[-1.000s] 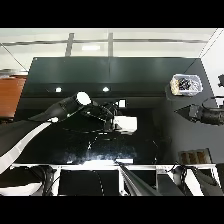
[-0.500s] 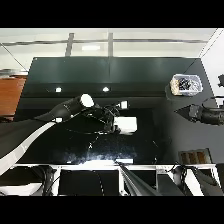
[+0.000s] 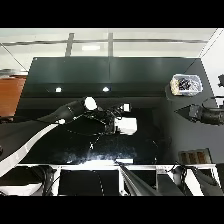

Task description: Fold the box and place the chain.

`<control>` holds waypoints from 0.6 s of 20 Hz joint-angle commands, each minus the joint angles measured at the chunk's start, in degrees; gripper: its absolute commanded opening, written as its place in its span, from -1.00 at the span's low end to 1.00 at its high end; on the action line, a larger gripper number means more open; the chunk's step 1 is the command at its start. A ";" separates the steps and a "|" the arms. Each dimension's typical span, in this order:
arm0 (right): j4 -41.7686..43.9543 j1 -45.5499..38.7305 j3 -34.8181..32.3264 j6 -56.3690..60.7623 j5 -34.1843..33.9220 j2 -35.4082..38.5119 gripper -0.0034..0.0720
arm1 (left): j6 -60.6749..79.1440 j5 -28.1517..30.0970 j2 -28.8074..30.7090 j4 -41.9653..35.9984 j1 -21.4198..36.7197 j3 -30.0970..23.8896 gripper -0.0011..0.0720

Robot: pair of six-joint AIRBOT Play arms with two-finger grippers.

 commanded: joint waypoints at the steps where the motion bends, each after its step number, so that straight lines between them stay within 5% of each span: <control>1: 0.02 -0.04 0.02 -0.02 0.04 0.04 -0.85 | -1.77 -0.83 0.13 0.26 -0.02 0.07 0.06; 7: 0.00 -0.04 0.02 -0.07 0.11 0.04 -0.85 | -7.89 -0.83 5.55 2.40 2.43 0.09 0.06; 12: 0.00 -0.04 0.02 -0.52 0.07 0.04 -0.85 | -18.62 -1.07 12.04 11.96 13.77 0.09 0.07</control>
